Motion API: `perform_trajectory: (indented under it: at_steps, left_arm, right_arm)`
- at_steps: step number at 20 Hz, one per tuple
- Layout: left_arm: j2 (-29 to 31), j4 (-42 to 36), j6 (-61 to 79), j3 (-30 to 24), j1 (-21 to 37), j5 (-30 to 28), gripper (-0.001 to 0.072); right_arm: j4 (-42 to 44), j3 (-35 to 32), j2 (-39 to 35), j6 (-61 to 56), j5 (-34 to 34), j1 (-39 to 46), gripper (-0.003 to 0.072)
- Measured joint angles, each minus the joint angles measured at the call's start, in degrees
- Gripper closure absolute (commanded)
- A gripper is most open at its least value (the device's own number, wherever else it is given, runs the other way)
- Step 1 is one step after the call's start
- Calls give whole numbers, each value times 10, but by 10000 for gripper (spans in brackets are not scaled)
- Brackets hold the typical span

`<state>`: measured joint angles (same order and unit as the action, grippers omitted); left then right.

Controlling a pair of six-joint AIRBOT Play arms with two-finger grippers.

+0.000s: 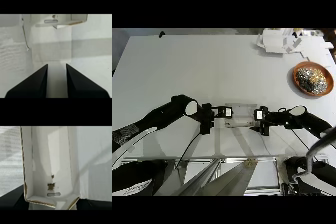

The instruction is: Fold the box and place the chain.

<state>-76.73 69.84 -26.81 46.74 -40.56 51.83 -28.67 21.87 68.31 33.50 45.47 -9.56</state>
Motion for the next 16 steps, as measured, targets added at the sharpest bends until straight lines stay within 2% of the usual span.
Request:
perform_trajectory:
  at_steps: [9,16]
  left_arm:
    - [13,-45,82,-9,13,-73,432]
    - [2,-61,107,-10,7,-94,437]
  right_arm:
    - [0,0,0,0,0,0,271]
    - [0,0,0,0,0,0,271]
